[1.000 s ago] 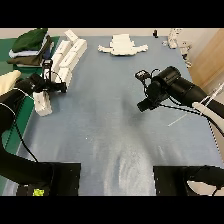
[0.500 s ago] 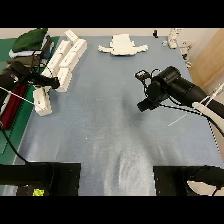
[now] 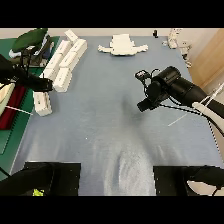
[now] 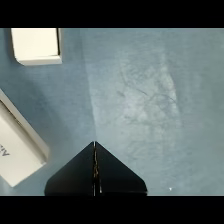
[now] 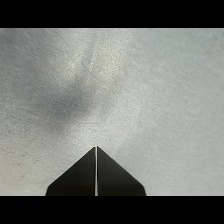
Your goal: Fold the box.
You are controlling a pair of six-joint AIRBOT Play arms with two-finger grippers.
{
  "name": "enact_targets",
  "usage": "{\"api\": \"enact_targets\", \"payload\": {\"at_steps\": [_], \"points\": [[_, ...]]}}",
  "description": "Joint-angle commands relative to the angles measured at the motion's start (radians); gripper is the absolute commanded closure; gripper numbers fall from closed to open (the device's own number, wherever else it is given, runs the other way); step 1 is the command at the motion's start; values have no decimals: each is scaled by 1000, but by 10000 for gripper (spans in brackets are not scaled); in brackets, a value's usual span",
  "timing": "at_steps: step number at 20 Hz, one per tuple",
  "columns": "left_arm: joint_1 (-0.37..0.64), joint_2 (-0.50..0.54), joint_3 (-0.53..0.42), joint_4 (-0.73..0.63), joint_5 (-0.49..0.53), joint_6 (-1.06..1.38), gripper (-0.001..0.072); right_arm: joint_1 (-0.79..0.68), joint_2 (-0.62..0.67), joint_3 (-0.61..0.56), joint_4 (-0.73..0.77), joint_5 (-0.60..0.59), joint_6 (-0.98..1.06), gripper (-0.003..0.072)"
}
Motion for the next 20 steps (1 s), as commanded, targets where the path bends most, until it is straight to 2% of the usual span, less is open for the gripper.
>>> {"api": "enact_targets", "payload": {"at_steps": [1, 5, 8, 12, 14, 20], "points": [[-58, 108, -50, -2, -56, -87, 704, -1, 0, 1, 0, 0, 0, 668], [-155, 273, -221, -1, -27, -189, 704, -1, 0, 1, 0, 0, 0, 668], [-221, 385, -387, 0, 16, -262, 704, -1, 0, 1, 0, 0, 0, 668], [-277, 467, -563, -2, 113, -325, 701, -1, 0, 1, 0, 0, 0, 668], [-300, 467, -594, -3, 130, -327, 698, -1, 0, 1, 0, 0, 0, 668], [-325, 467, -595, -10, 121, -327, 698, -1, 0, 1, 0, 0, 0, 667]]}}
